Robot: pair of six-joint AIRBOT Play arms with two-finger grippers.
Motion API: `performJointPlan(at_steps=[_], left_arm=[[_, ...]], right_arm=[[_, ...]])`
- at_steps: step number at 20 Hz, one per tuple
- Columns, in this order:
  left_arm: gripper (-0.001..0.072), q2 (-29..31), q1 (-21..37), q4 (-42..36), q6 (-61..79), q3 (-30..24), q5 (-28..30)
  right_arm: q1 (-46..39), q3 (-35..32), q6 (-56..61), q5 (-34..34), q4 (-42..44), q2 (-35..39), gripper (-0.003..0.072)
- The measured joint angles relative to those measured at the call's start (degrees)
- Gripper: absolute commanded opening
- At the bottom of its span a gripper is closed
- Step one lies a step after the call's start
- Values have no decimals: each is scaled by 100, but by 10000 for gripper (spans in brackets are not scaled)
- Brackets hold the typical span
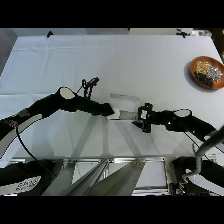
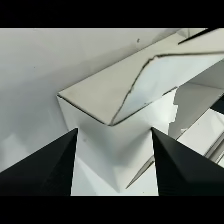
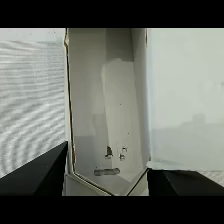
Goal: Fold the box and place the chain.
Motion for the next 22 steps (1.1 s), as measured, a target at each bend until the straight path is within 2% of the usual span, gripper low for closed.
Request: performJointPlan(at_steps=[4, 6, 11, 12, 15, 22], left_arm=[[482, 2, -107, 219, -269, 72, 11], [418, 2, -129, 295, -361, 85, 0], [388, 0, -267, 898, -870, 92, -101], [359, -2, -326, 1115, -1025, 85, -173], [344, 2, -470, 1423, -1403, 94, 98], [344, 168, -680, 1543, -1797, 96, 732]], right_arm=[[0, 0, 0, 0, 7, 0, 338], [0, 0, 0, 2, 7, 0, 338], [2, 0, -15, 26, 17, 0, 338], [4, 0, -15, 31, 28, 0, 338], [2, 2, -7, 15, 26, 0, 338], [0, 2, 4, -11, 13, 0, 338]])
